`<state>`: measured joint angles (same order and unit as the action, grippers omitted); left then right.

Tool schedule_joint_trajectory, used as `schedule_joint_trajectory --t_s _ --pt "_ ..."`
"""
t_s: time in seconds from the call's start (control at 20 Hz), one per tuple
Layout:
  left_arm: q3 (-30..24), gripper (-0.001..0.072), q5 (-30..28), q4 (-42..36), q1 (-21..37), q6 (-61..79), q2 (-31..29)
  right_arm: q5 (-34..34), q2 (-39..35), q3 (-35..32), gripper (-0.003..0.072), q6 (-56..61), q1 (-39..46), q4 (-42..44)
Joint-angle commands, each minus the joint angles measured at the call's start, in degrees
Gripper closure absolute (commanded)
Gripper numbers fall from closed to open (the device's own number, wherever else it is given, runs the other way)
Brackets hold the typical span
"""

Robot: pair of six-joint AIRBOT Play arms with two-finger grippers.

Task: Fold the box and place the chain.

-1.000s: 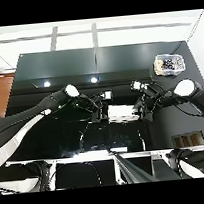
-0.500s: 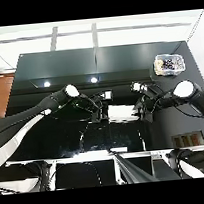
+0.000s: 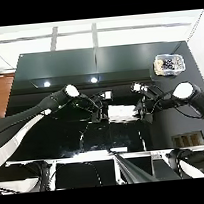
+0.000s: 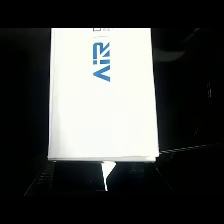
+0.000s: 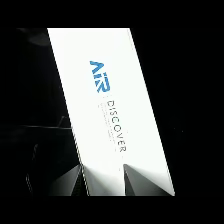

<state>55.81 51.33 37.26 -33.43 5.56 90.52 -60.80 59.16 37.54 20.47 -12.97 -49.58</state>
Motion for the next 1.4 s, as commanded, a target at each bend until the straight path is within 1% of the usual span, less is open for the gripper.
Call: schedule_joint_trajectory --t_s 0.0,0.1,0.15,0.2,0.25,0.3,0.4,0.5,0.6,0.7,0.8,0.9,1.05,1.35 --pt "0.0 0.0312 0.0 -0.02 -0.02 -0.02 0.02 -2.51 -0.24 1.49 0.0368 5.42 0.66 0.0" --pt "0.0 0.0312 0.0 -0.02 0.0 -0.02 0.02 -8.28 -0.76 4.35 0.0369 13.46 2.4 -0.02" --pt "0.0 0.0312 0.0 -0.02 -0.02 -0.02 0.02 -11.39 -0.83 5.62 0.0391 19.08 3.67 0.0" --pt "0.0 0.0312 0.0 -0.02 -0.02 -0.02 0.02 -13.4 -0.83 5.88 0.0455 25.62 5.53 0.22" --pt "0.0 0.0312 0.0 -0.02 -0.02 -0.02 0.02 -14.21 -0.83 4.76 0.0677 29.59 7.63 1.92" --pt "0.0 0.0312 0.0 -0.02 -0.02 -0.02 0.02 -13.79 -0.83 2.38 0.0668 29.83 9.94 6.71" --pt "0.0 0.0312 0.0 -0.02 -0.02 -0.02 0.02 -11.54 -0.79 -3.3 0.0668 26.95 13.53 20.22" --pt "0.0 0.0312 0.02 -0.02 -0.02 -0.02 0.02 -7.76 -0.76 -8.39 0.0668 25.57 14.23 31.78" --pt "0.0 0.0312 0.04 -0.02 -0.02 -0.02 0.02 -4.37 -0.68 -11.74 0.0668 25.83 13.11 36.87" --pt "0.0 0.0312 0.09 -0.02 -0.02 -0.02 0.02 -0.92 -0.66 -13.09 0.0668 28.98 11.28 36.54" --pt "0.0 0.0312 0.07 -0.02 -0.02 -0.02 0.02 3.32 -0.63 -13.22 0.0668 32.98 9.88 33.03" --pt "0.0 0.0312 0.13 -0.02 -0.02 -0.02 0.02 5.84 -0.44 -13.22 0.0668 36.22 9.64 28.98" --pt "0.0 0.0312 0.11 -0.02 -0.02 -0.02 0.02 6.01 -0.28 -13.4 0.0668 38.49 9.64 25.31" --pt "0.0 0.0311 0.13 -0.02 -0.02 -0.02 0.02 7.26 -0.2 -13.51 0.0668 38.73 9.64 23.82"
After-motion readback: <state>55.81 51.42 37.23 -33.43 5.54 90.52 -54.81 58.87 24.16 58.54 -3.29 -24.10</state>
